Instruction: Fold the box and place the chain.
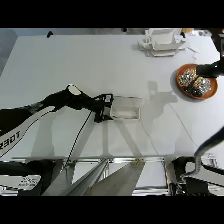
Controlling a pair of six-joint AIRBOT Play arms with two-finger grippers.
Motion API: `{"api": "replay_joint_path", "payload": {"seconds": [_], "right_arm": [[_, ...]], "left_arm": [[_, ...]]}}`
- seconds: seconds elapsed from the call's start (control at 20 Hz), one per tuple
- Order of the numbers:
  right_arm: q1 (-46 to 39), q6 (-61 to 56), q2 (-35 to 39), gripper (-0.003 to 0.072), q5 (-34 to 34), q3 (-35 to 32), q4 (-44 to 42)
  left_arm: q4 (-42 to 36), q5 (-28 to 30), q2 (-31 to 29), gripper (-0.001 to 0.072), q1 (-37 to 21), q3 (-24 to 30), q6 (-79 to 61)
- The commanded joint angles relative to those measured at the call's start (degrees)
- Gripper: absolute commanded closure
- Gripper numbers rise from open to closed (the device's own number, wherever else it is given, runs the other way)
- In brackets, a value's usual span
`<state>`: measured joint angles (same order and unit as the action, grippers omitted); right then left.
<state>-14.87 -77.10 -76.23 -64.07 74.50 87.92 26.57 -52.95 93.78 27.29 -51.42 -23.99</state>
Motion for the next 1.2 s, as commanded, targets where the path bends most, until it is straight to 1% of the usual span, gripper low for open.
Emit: {"api": "replay_joint_path", "payload": {"seconds": [0.0, 0.15, 0.4, 0.55, 0.7, 0.85, 1.0, 1.15], "right_arm": [[0.0, 2.7, 3.5, 0.0668, -1.7, 0.0, -6.5], [0.1, 5.8, 7.8, 0.0668, -2.7, 0.0, -15.3], [2.8, 6.1, 16.1, 0.0668, -5.9, 0.0, -17.0], [6.6, 7.1, 20.9, 0.0668, -8.2, 0.0, -20.7], [11.7, 7.1, 24.4, 0.0668, -10.4, 0.0, -21.2], [16.8, 7.1, 27.1, 0.0668, -10.9, 0.0, -21.2], [20.5, 7.1, 28.2, 0.0668, -12.1, -0.1, -21.1], [22.4, 7.2, 28.2, 0.0668, -12.9, -0.5, -20.0]], "left_arm": [[0.0, 0.0, 0.0, 0.0459, -0.1, -0.1, 0.0], [0.0, 0.0, 0.0, 0.0459, -0.1, -0.1, 0.0], [0.0, 0.0, 0.0, 0.0459, -0.1, -0.1, 0.0], [0.0, 0.0, 0.0, 0.0459, -0.1, -0.1, 0.0], [0.0, 0.0, 0.0, 0.0459, -0.1, -0.1, 0.0], [0.0, 0.0, 0.0, 0.0459, -0.1, -0.1, 0.0], [0.0, 0.0, 0.0, 0.0459, -0.1, -0.1, 0.0], [0.0, 0.0, 0.0, 0.0459, -0.1, -0.1, 0.0]]}}
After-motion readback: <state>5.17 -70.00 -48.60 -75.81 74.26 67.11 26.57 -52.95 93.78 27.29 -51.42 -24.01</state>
